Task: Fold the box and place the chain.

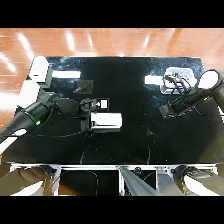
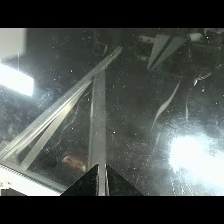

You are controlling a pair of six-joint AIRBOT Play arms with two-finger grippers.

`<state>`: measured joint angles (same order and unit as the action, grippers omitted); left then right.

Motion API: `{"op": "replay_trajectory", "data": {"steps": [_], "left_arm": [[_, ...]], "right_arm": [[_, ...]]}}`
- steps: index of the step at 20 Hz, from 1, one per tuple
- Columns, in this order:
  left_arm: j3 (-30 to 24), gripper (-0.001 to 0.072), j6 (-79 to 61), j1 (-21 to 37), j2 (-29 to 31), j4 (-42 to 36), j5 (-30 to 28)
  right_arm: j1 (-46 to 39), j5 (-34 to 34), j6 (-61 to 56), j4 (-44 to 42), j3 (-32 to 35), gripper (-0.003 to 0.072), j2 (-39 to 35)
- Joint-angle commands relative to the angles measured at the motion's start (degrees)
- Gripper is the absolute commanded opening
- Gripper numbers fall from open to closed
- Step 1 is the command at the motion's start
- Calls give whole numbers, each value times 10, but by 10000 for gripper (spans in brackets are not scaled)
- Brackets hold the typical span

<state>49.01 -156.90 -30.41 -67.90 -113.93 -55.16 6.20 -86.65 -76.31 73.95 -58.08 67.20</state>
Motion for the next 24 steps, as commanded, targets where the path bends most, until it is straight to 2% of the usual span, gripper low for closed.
{"op": "replay_trajectory", "data": {"steps": [1, 5, 12, 16, 19, 22, 24], "left_arm": [[3, 20, 123, 5, 37, 70, -34], [2, 19, 214, 63, 79, 87, -115], [-5, 18, 304, 260, 158, 111, -241], [-44, 18, 318, 410, 239, 124, -268], [-66, 18, 328, 531, 275, 142, -272], [-70, 18, 329, 665, 278, 143, -240], [-70, 18, 328, 732, 260, 142, -229]], "right_arm": [[0, 5, 0, 0, 0, 74, 0], [0, 6, 0, 0, 0, 74, 0], [0, 11, 0, 0, 0, 74, 0], [0, 30, 0, 0, 0, 74, 0], [0, 42, 0, 0, 0, 74, 0], [0, 50, 5, 0, 0, 74, 0], [0, 55, 9, 0, 0, 74, 0]]}}
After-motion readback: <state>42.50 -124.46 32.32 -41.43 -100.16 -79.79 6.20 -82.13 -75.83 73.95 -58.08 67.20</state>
